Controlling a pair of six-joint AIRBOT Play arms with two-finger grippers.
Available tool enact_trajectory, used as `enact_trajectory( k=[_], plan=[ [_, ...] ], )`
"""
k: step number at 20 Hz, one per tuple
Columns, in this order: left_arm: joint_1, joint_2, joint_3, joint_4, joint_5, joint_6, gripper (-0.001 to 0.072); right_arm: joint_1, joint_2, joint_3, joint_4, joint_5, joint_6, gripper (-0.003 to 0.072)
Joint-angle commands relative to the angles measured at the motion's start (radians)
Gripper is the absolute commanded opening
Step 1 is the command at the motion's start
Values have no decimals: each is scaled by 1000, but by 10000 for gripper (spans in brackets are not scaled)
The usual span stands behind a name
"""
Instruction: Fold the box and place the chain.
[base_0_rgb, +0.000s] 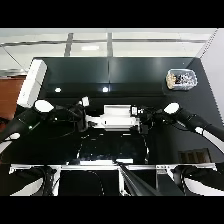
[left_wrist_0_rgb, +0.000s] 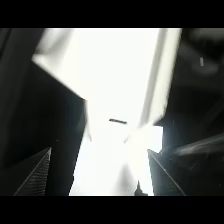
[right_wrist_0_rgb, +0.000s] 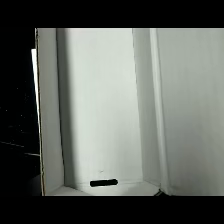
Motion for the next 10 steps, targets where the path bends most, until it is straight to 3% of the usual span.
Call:
enact_trajectory(
  k=[1,8,9,10],
  plan=[
    [-55,-42,-1,53,54,98,700,1,0,0,0,0,0,110],
    [-107,-80,-1,-40,57,127,670,1,0,0,0,0,0,110],
    [-107,-82,-1,-40,63,129,554,1,0,0,0,0,-1,109],
    [-107,-82,-1,-40,64,129,377,1,0,0,0,0,0,110]
  ],
)
